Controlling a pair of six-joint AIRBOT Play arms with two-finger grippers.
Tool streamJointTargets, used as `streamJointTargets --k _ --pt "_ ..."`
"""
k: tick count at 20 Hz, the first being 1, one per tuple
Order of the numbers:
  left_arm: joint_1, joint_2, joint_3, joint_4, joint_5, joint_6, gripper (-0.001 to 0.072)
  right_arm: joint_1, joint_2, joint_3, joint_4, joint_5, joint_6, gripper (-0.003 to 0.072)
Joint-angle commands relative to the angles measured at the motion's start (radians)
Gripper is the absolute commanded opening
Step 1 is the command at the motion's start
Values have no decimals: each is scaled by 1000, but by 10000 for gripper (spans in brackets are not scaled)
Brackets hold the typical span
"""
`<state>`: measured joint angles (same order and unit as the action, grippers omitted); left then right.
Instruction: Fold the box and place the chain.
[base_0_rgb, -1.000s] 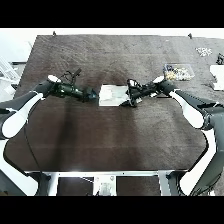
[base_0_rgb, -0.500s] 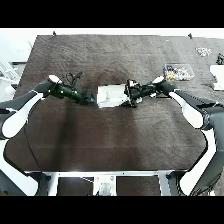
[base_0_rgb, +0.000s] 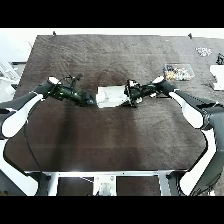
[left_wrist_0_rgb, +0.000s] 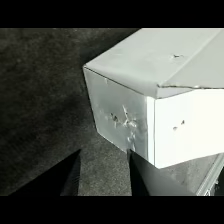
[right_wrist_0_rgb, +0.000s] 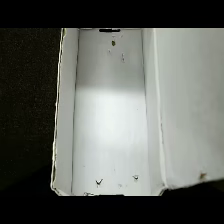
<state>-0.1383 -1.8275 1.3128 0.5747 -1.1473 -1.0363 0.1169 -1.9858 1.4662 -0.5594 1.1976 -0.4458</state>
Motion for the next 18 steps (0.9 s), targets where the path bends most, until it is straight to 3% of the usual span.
streamJointTargets --k 1,7,12,17,18 --pt "3 4 0 -30 -38 11 359 0 0 0 1 0 0 567" --pt "29 60 0 -37 -14 17 358 0 0 0 1 0 0 567" --pt "12 58 -1 -64 68 22 358 0 0 0 1 0 0 567" --pt "0 59 0 -89 63 7 360 0 0 0 1 0 0 567" --pt "-5 59 0 -80 62 -16 404 0 0 0 1 0 0 567"
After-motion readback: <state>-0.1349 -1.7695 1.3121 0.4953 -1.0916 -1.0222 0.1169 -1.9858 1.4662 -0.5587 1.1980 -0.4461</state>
